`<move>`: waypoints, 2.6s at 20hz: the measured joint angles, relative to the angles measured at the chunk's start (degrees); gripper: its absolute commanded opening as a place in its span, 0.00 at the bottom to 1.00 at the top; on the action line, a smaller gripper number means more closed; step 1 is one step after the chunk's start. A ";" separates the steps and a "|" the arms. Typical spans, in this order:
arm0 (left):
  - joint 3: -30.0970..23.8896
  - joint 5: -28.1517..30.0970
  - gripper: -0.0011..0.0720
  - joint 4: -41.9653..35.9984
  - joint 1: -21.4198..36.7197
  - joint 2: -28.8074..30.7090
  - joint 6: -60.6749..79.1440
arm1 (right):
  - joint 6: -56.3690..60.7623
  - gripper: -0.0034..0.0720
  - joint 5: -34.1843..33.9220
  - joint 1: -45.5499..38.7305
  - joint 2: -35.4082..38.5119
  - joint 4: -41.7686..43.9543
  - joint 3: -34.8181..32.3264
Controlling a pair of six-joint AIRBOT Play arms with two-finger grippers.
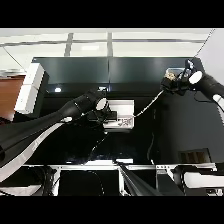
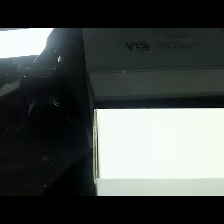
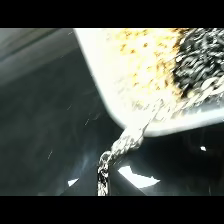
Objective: Fold the box and place the chain.
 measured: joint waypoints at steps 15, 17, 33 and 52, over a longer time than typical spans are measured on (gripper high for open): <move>0.00 -0.09 0.06 0.00 0.00 0.00 0.02 | -10.62 0.07 23.67 3.15 42.27 12.33 3.76; 0.00 -0.11 0.06 0.00 0.00 0.00 0.02 | -11.21 0.07 24.39 3.37 43.12 14.93 6.84; 0.00 -0.11 0.06 0.02 0.00 0.00 0.02 | -9.27 0.07 22.69 18.45 41.44 28.63 -5.66; 0.00 -0.07 0.06 0.02 0.00 0.00 0.02 | -9.53 0.41 4.74 27.45 23.61 28.24 -21.46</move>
